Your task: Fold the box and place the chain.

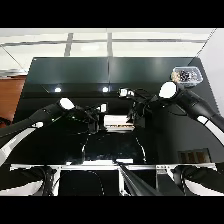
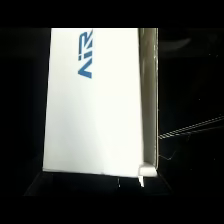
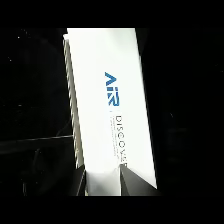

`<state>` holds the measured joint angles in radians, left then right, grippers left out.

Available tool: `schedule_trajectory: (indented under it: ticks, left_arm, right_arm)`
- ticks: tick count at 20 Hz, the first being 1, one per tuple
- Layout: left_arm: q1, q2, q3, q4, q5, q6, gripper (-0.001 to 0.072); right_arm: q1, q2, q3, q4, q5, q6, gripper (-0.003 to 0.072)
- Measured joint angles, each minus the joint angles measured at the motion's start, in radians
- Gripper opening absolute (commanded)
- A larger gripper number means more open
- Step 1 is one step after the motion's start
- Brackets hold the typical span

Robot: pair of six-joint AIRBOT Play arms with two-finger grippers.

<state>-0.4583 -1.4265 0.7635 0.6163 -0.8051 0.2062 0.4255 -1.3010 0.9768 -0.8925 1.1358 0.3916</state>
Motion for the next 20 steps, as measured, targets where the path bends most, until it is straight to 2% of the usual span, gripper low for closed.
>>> schedule_trajectory:
  ticks: [7, 8, 20]
  left_arm:
    - [0.0, 0.0, 0.0, 0.0, -0.001, 0.0, 0.0405]
    - [0.0, 0.0, 0.0, 0.0, -0.001, 0.0, 0.0405]
    - [0.0, 0.0, 0.0, 0.0, -0.002, -0.001, 0.0405]
  right_arm:
    - [0.0, -0.001, -0.024, 0.002, 0.005, 0.0, 0.0224]
    - [0.0, -0.001, -0.026, -0.004, 0.009, 0.002, 0.0317]
    - [0.001, 0.019, -0.052, -0.006, 0.033, 0.036, 0.0312]
